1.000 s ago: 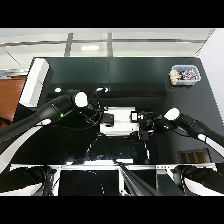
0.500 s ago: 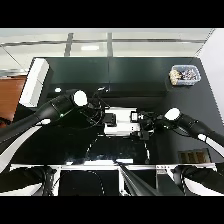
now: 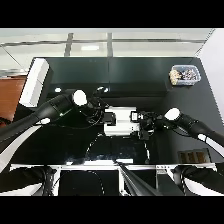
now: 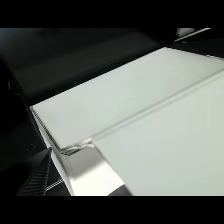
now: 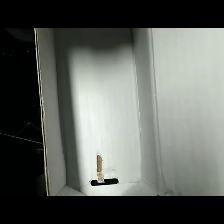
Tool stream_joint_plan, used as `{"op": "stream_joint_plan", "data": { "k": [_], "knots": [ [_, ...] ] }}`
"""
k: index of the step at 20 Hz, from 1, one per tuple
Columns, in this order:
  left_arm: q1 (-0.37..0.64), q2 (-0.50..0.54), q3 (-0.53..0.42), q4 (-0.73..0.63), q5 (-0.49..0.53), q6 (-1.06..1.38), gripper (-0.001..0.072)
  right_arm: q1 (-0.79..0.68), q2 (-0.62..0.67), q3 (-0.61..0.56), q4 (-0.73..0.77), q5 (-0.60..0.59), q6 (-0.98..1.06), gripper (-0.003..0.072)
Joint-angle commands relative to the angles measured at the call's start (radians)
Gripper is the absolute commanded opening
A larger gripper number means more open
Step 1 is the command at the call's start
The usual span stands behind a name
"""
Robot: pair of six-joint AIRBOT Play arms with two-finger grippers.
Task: Fold the box and place the chain.
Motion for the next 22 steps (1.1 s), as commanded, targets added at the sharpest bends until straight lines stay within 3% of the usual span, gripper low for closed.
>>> {"op": "stream_joint_plan", "data": {
  "k": [1, 14, 22],
  "knots": [
    [0.001, -0.001, 0.001, 0.039, -0.005, -0.032, 0.0712, 0.001, 0.0, 0.0, -0.002, 0.002, 0.0, 0.0415],
    [0.0, -0.001, 0.001, 0.061, 0.003, -0.062, 0.068, 0.001, 0.0, 0.0, -0.002, 0.002, 0.0, 0.0415],
    [0.001, -0.001, 0.001, -0.026, 0.003, -0.003, 0.0708, 0.001, 0.0, 0.0, -0.001, 0.002, 0.0, 0.0416]
  ]
}}
